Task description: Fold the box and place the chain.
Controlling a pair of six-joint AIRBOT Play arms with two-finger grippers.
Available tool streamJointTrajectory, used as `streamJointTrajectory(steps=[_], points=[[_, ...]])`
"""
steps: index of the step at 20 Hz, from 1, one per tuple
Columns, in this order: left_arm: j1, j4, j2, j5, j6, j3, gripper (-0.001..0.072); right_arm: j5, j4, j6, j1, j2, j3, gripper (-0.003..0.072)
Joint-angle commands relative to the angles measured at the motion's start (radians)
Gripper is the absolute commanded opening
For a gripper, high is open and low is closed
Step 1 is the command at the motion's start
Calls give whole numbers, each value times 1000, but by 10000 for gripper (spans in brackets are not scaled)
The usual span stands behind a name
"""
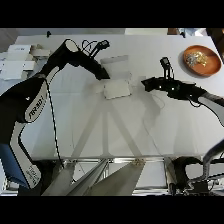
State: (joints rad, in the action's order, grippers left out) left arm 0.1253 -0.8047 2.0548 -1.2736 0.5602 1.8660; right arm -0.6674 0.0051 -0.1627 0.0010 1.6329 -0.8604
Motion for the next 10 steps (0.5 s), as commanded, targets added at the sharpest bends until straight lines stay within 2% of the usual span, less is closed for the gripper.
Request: streamJointTrajectory(steps=[1,3,4,10], points=[[1,-45,1,-1,-3,1,133,-1,0,0,1,0,0,15],[1,-57,1,7,-3,1,107,-1,0,0,1,0,0,15],[1,-64,1,13,-4,1,8,-1,0,0,1,0,0,15],[1,-79,1,28,-3,1,11,-2,0,0,1,0,0,15]])
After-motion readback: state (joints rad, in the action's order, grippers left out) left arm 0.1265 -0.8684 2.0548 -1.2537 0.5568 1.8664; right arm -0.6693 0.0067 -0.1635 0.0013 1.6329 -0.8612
